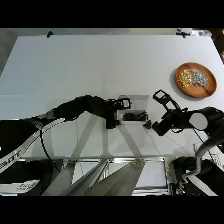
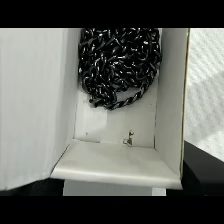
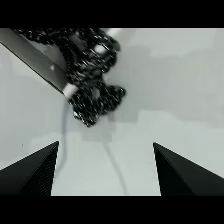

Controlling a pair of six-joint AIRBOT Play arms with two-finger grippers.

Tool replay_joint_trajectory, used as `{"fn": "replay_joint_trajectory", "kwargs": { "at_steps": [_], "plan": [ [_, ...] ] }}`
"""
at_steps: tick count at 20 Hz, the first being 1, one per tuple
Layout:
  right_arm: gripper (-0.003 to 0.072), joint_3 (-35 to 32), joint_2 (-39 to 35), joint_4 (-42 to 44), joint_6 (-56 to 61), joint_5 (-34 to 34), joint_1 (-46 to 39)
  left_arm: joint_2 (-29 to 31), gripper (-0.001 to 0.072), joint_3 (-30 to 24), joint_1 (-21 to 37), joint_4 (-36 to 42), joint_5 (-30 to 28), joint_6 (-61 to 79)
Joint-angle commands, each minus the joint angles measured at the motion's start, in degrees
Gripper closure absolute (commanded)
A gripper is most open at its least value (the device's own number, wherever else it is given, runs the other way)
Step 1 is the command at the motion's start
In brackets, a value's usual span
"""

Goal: Fold the box and place the chain.

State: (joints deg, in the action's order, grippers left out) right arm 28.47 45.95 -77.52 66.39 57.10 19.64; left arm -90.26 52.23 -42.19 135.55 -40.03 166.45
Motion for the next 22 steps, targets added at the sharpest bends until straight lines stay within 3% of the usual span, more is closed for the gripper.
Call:
{"fn": "replay_joint_trajectory", "kwargs": {
  "at_steps": [1,6,12,15,18,22],
  "plan": [
    [0.0046,-2.2,5.0,2.3,-2.8,-7.0,3.9,0.0,0.0394,0.0,0.0,0.0,0.0,0.0],
    [0.0053,-2.2,14.1,0.8,0.8,-10.0,5.8,0.0,0.0394,0.0,0.0,0.0,0.0,0.0],
    [0.0167,-2.2,14.5,0.8,1.3,-12.9,5.7,0.0,0.0394,0.0,0.0,0.0,0.0,0.0],
    [0.0180,-2.2,14.5,0.8,1.4,-13.2,5.7,0.0,0.0394,0.0,0.0,0.0,0.0,0.0],
    [0.0304,-2.2,14.5,1.4,2.5,-13.2,5.8,0.0,0.0394,0.0,0.0,0.0,0.0,0.0],
    [0.0538,-2.2,14.5,3.3,2.8,-12.3,5.8,0.0,0.0394,0.0,0.0,0.0,0.0,0.0]
  ]
}}
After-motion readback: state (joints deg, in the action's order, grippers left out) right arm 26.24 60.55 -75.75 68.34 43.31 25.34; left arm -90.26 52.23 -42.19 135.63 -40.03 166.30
